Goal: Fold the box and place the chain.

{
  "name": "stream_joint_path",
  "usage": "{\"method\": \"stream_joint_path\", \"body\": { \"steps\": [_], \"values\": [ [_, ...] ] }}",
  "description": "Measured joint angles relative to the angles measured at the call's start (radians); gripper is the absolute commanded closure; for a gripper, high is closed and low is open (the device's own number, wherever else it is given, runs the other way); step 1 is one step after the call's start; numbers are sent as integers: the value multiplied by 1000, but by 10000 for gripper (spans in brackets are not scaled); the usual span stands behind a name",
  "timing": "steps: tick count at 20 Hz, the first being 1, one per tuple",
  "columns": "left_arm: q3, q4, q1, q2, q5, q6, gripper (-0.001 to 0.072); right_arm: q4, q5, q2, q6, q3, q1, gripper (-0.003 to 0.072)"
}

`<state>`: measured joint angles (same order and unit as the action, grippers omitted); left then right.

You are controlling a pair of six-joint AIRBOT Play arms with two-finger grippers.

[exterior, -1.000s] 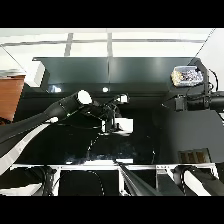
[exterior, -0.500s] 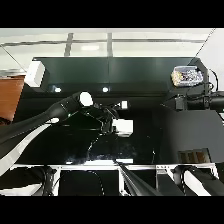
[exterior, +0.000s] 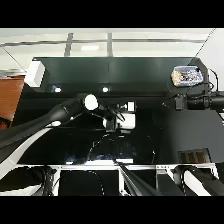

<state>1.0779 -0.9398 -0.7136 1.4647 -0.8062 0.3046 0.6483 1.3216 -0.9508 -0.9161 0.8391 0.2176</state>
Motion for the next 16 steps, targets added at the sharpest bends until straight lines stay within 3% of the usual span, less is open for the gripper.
{"method": "stream_joint_path", "body": {
  "steps": [3,6,11,16],
  "values": [
    [40,-63,92,-45,-53,115,489,0,-5,0,0,0,0,673],
    [61,-163,248,-88,-156,288,488,0,-14,0,0,0,0,673],
    [70,-398,591,-118,-334,652,483,0,-35,0,0,0,0,673],
    [71,-489,973,-123,-394,848,482,0,-54,0,-5,0,0,673]
  ]
}}
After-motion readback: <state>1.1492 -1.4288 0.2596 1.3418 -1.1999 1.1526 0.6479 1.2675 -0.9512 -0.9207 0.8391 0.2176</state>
